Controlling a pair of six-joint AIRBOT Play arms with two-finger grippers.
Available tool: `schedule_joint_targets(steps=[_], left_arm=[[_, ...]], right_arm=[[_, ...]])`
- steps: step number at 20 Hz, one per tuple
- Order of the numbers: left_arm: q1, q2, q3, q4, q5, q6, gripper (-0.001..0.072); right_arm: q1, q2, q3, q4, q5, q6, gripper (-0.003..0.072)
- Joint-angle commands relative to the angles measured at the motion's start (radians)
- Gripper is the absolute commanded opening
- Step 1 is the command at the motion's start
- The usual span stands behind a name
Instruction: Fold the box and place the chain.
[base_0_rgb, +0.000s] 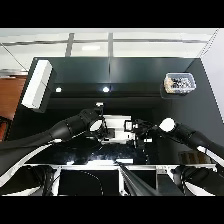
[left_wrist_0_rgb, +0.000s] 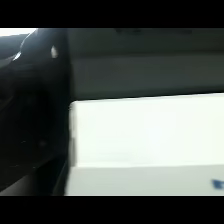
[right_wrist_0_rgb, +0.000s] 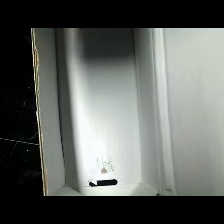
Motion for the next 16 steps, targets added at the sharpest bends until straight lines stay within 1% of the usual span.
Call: schedule_joint_targets(steps=[1, 4, 5, 6, 7, 8, 10, 11, 13, 15, 16], left_arm=[[0.018, 0.002, 0.002, 0.006, -0.024, -0.002, 0.0406], [0.027, 0.001, 0.002, 0.010, -0.022, -0.002, 0.0403], [0.027, 0.001, 0.002, 0.011, -0.013, -0.002, 0.0392], [0.027, 0.001, 0.002, 0.011, -0.008, -0.002, 0.0324], [0.027, 0.000, 0.002, 0.011, -0.008, -0.002, 0.0218], [0.026, 0.000, 0.002, 0.011, -0.008, -0.001, 0.0171], [0.026, 0.000, 0.002, 0.011, -0.005, -0.001, 0.0053], [0.026, 0.000, 0.002, 0.011, 0.003, 0.004, 0.0029], [0.026, 0.000, 0.002, 0.015, 0.009, 0.006, 0.0029], [0.027, 0.000, 0.002, 0.021, 0.006, 0.013, 0.0029], [0.029, 0.002, 0.002, 0.021, 0.005, 0.025, 0.0029]], right_arm=[[0.001, 0.000, -0.001, -0.001, 0.003, 0.001, 0.0417], [0.001, 0.000, -0.001, -0.001, 0.003, 0.001, 0.0417], [0.001, 0.000, -0.001, -0.001, 0.003, 0.001, 0.0417], [0.001, 0.000, -0.001, -0.001, 0.003, 0.001, 0.0417], [0.001, 0.000, -0.001, -0.001, 0.003, 0.001, 0.0417], [0.001, 0.000, -0.001, -0.001, 0.003, 0.001, 0.0417], [0.001, 0.000, -0.001, -0.001, 0.003, 0.000, 0.0417], [0.001, 0.000, -0.001, -0.001, 0.003, 0.000, 0.0417], [0.001, 0.002, 0.000, 0.000, 0.017, 0.005, 0.0422], [0.001, 0.011, 0.002, 0.007, 0.060, 0.052, 0.0631], [0.001, 0.020, 0.008, 0.006, 0.094, 0.069, 0.0632]])
